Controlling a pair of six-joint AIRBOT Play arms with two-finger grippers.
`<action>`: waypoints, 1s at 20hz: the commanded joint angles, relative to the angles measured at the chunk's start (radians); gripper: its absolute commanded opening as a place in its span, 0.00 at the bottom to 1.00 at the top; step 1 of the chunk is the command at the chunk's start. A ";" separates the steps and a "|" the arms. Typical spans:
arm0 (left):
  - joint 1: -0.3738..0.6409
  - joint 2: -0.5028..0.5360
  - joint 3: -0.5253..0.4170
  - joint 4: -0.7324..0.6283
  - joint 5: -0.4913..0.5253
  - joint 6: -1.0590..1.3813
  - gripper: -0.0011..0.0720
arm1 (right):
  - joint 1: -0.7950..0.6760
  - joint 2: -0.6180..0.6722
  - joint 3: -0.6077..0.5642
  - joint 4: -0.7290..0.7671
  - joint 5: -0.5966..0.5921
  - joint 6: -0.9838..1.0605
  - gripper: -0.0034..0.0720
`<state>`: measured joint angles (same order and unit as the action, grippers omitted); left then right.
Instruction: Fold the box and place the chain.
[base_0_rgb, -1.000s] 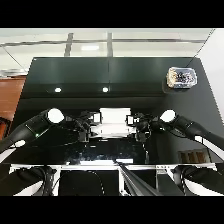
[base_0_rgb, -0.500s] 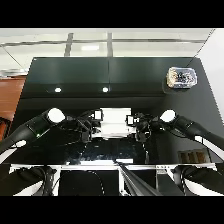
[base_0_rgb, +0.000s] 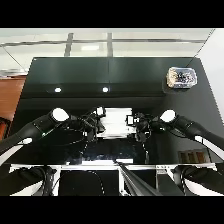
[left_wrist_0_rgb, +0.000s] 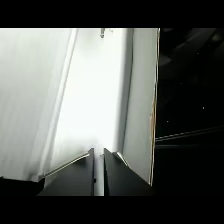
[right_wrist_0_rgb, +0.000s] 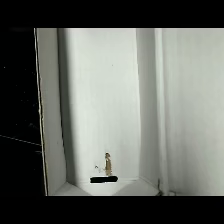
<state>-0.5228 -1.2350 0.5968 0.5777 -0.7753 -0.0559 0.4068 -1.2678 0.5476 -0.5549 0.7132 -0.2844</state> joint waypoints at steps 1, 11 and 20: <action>-0.006 -0.013 0.000 -0.010 0.005 -0.004 0.12 | 0.000 0.000 0.001 0.001 0.000 0.000 0.22; -0.003 0.020 0.027 0.119 -0.053 -0.044 0.05 | 0.000 0.000 0.001 0.001 0.000 0.000 0.22; 0.310 0.286 0.061 0.821 -0.123 -1.376 0.05 | 0.000 0.000 0.001 0.001 0.000 0.000 0.22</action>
<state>-0.3450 -0.9970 0.6697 1.2163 -0.8581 -0.8932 0.4065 -1.2678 0.5476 -0.5541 0.7128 -0.2844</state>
